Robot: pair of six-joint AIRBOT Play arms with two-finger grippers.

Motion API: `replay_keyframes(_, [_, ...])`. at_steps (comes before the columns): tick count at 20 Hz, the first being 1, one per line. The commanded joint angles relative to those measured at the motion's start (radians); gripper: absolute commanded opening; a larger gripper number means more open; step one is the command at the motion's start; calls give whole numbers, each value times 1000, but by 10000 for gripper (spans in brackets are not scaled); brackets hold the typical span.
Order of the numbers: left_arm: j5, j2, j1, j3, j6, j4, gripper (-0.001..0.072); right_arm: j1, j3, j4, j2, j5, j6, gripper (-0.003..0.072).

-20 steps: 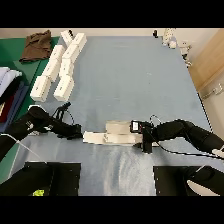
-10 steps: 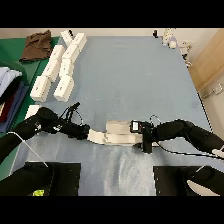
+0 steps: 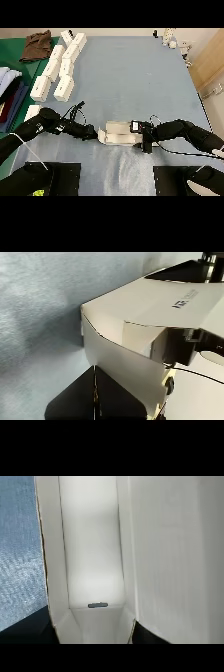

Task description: Fold the box.

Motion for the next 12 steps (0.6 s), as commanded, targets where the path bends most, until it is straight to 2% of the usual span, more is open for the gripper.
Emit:
replay_keyframes(1, [-1, 0, -11, 1, 12, -22, 26, 1, 1, 0, 1, 0, 0, 518])
replay_keyframes(3, [-1, 0, -11, 1, 12, -22, 418, 1, 1, 0, 1, 0, 0, 518])
replay_keyframes(12, [36, 0, -13, 0, 6, -40, 417, 1, 1, 0, 1, 0, 0, 519])
